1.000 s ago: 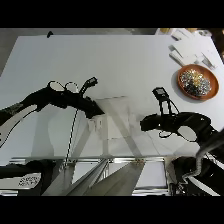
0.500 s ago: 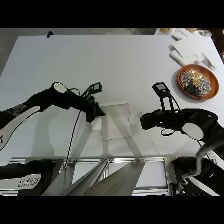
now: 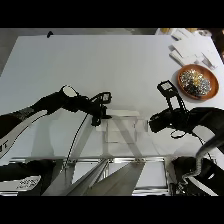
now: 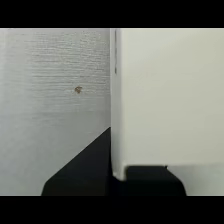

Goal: Fold the box and place the chain.

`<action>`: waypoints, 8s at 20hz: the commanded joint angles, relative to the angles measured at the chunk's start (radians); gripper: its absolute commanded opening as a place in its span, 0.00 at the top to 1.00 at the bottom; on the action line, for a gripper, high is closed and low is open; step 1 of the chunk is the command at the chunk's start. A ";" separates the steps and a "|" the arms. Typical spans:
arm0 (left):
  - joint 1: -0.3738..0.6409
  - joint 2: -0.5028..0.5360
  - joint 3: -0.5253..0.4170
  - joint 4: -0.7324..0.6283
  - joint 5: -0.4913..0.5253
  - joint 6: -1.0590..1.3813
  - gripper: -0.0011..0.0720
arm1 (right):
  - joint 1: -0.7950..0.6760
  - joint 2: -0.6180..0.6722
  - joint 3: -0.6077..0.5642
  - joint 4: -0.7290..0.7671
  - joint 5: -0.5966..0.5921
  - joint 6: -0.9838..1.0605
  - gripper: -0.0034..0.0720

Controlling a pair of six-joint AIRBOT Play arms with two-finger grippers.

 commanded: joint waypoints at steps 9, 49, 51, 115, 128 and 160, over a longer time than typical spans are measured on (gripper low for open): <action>-0.010 -0.013 0.000 0.010 0.072 0.016 0.98 | 0.000 0.005 0.002 -0.013 0.006 -0.042 0.56; -0.011 -0.011 0.057 0.182 0.020 -0.150 0.98 | 0.000 0.001 0.002 -0.013 -0.018 -0.073 0.56; -0.011 -0.012 0.057 0.193 0.023 -0.149 0.98 | 0.000 0.001 0.002 -0.013 -0.031 -0.073 0.56; -0.046 -0.025 0.103 0.285 0.064 -0.205 0.97 | 0.081 -0.073 -0.020 0.277 -0.046 -1.198 0.91; -0.046 -0.025 0.103 0.277 0.063 -0.205 0.97 | 0.269 -0.101 -0.357 0.226 -0.659 -1.197 0.04; -0.046 -0.025 0.103 0.277 0.060 -0.206 0.97 | -0.131 -0.209 -0.224 0.765 -0.447 -1.704 0.07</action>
